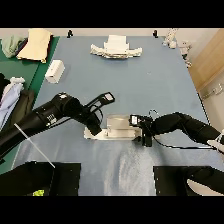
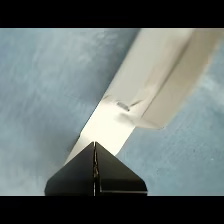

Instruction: Fold the box.

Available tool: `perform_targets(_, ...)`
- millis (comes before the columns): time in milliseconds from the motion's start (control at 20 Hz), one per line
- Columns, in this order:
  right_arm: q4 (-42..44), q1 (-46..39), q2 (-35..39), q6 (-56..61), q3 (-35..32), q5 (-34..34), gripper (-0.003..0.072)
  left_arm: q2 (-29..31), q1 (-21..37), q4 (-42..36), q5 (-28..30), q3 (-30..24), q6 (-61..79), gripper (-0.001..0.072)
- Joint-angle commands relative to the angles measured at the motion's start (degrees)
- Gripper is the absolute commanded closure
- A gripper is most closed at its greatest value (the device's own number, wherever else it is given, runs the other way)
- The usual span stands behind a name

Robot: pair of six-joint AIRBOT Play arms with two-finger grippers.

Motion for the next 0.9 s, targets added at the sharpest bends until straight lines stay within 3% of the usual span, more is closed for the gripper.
perform_targets(0,0.0,0.0,0.0,0.0,0.0,0.0,0.0273,1.7,7.4,2.0,-7.2,-1.3,-19.1,0.0695)
perform_targets(200,0.0,0.0,0.0,0.0,0.0,0.0,0.0273,1.7,16.0,1.0,-9.9,-4.5,-28.2,0.0695)
perform_targets(400,0.0,0.0,0.0,0.0,0.0,0.0,0.0273,1.7,21.4,-5.7,-5.0,-8.9,-27.5,0.0695)
perform_targets(550,0.0,0.0,0.0,0.0,0.0,0.0,0.0273,0.9,22.4,-14.5,-0.9,-12.4,-20.8,0.0695)
perform_targets(850,0.0,0.0,0.0,0.0,0.0,0.0,0.0273,-4.1,22.4,-29.8,0.4,-13.1,-8.3,0.0695)
